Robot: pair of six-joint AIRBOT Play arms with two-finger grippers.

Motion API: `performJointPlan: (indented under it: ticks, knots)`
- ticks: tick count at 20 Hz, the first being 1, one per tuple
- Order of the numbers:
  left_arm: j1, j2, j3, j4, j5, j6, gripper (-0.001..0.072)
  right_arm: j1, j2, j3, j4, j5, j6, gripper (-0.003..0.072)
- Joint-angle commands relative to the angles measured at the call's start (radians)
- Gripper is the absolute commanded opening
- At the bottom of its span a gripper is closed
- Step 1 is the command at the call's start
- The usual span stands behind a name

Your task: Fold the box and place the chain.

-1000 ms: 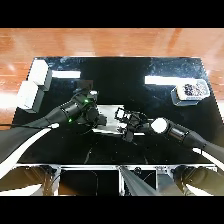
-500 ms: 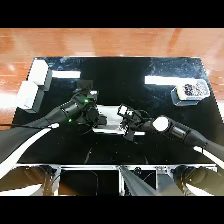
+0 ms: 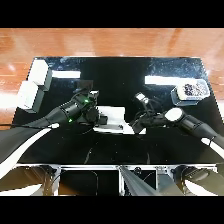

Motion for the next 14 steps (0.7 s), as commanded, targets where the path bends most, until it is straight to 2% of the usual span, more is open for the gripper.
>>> performJointPlan:
  ticks: [1, 3, 4, 7, 9, 11, 12, 14]
  knots:
    - [-0.001, -0.004, 0.000, 0.001, -0.002, 0.000, 0.0019, -0.170, 0.002, 0.005, 0.006, 0.274, 0.227, 0.0127]
    - [-0.001, -0.005, 0.000, 0.001, -0.002, 0.000, 0.0019, -0.281, 0.003, 0.006, 0.026, 0.455, 0.244, 0.0126]
    - [-0.001, -0.005, 0.000, 0.001, -0.003, 0.000, 0.0019, -0.341, 0.003, 0.006, 0.014, 0.508, 0.304, 0.0125]
    - [-0.001, -0.005, 0.000, 0.001, -0.002, -0.001, 0.0019, -0.530, 0.003, 0.005, -0.033, 0.571, 0.411, 0.0127]
    - [-0.001, -0.005, 0.000, 0.000, -0.002, -0.012, 0.0019, -0.597, 0.003, -0.009, -0.035, 0.532, 0.426, 0.0126]
    - [-0.001, -0.005, 0.000, 0.001, -0.002, -0.012, 0.0019, -0.589, 0.002, -0.039, -0.082, 0.446, 0.490, 0.0125]
    - [-0.001, -0.005, 0.000, 0.001, -0.002, -0.011, 0.0019, -0.574, 0.002, -0.061, -0.095, 0.407, 0.500, 0.0029]
    - [-0.001, -0.005, 0.000, 0.000, -0.001, -0.011, 0.0019, -0.518, 0.002, -0.098, -0.093, 0.336, 0.516, 0.0037]
